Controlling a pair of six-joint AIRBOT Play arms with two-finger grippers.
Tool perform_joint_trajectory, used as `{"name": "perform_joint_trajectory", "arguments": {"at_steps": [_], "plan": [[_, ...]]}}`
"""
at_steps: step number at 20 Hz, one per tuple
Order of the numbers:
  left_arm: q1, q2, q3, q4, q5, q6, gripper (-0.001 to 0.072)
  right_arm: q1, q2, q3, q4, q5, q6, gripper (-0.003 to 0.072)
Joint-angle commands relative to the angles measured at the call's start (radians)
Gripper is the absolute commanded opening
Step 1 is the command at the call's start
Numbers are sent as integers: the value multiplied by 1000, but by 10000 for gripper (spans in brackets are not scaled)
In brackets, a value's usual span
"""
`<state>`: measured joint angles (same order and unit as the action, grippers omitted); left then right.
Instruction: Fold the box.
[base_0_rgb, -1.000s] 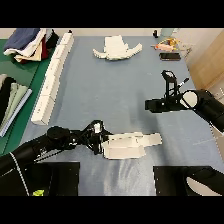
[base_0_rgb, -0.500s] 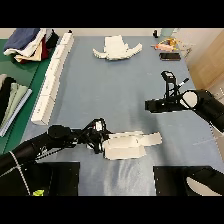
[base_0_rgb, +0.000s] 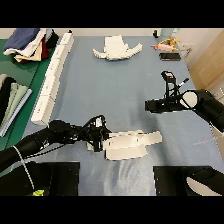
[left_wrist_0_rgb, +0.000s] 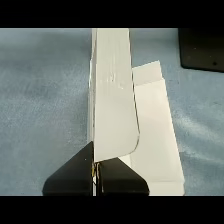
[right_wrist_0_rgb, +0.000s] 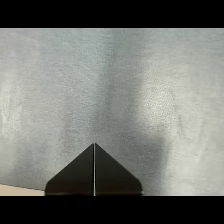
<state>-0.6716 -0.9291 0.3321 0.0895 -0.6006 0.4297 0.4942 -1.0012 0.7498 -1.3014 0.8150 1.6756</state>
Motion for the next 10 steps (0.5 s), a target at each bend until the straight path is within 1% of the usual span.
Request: {"name": "perform_joint_trajectory", "arguments": {"at_steps": [1, 4, 9, 10], "plan": [[32, -8, 31, 46, -51, -2, 16, 0, 1, 1, 0, 0, 0, 6], [60, -9, 43, 50, -82, -2, 16, 0, 1, 1, 0, -2, 0, 5], [62, -20, 43, 69, -96, -4, 16, 0, 1, 1, 1, -4, 0, 6], [62, -27, 43, 69, -114, -3, 15, 0, 1, 1, 3, -4, 0, 6]]}}
